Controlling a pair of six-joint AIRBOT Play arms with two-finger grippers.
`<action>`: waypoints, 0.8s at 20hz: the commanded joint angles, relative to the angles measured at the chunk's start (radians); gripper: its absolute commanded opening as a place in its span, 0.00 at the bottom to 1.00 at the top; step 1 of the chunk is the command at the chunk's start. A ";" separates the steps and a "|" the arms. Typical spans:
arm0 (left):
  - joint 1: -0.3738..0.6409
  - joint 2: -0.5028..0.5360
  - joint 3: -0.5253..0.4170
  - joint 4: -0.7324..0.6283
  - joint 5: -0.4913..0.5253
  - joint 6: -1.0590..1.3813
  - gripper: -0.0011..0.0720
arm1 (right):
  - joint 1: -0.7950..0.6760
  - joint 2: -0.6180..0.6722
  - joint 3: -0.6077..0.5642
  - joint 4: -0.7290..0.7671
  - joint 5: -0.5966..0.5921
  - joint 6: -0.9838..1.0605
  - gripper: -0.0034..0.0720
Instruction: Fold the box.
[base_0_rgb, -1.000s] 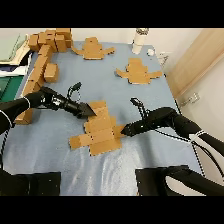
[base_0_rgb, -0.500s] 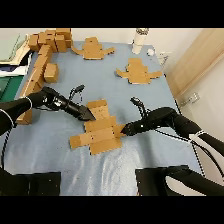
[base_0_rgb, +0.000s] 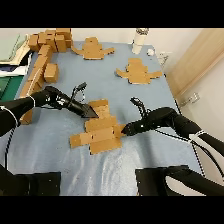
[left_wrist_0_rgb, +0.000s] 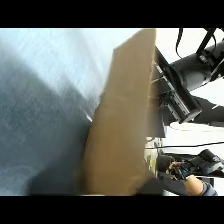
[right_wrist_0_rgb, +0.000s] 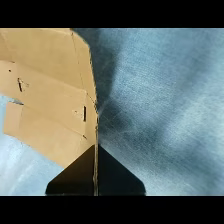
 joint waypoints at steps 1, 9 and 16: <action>-0.003 -0.003 0.009 0.034 -0.020 0.003 0.13 | 0.001 0.000 0.000 -0.006 0.000 0.001 0.05; -0.013 -0.001 0.039 0.061 -0.021 0.097 0.03 | -0.011 0.000 0.007 -0.033 0.046 0.064 0.69; -0.065 0.148 -0.025 0.055 0.109 0.325 0.03 | -0.075 0.000 0.204 -0.165 0.037 0.267 0.69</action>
